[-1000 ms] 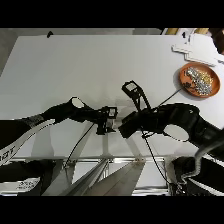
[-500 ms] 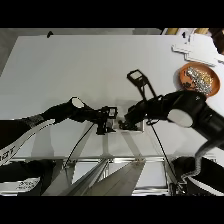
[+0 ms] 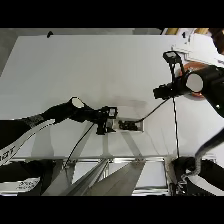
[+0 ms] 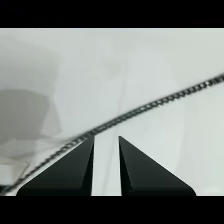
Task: Fold the box and place the chain.
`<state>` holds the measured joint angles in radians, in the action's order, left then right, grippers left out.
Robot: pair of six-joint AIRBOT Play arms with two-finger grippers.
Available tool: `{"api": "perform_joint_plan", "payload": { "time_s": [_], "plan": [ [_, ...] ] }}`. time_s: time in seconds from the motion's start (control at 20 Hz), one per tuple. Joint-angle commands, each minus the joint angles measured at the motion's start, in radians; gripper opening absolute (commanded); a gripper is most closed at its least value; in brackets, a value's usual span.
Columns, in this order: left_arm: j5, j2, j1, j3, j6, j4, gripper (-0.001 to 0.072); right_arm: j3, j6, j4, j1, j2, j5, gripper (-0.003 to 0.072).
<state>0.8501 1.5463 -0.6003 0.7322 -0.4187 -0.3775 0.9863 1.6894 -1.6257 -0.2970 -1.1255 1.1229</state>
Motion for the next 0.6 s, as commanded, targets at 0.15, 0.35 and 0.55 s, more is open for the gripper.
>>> {"api": "perform_joint_plan", "payload": {
  "time_s": [0.15, 0.35, 0.55],
  "plan": [
    [0.0, 0.0, 0.0, 0.0, 0.0, 0.0, 0.0206, -0.058, -0.026, -0.016, 0.057, -0.151, -0.028, 0.03],
    [0.0, 0.0, 0.0, 0.0, 0.0, 0.0, 0.0206, -0.108, -0.026, -0.009, 0.057, -0.173, -0.08, 0.0299],
    [0.0, 0.0, 0.0, 0.0, 0.0, 0.0, 0.0206, -0.147, -0.026, 0.004, 0.057, -0.174, -0.156, 0.0297]
  ]
}}
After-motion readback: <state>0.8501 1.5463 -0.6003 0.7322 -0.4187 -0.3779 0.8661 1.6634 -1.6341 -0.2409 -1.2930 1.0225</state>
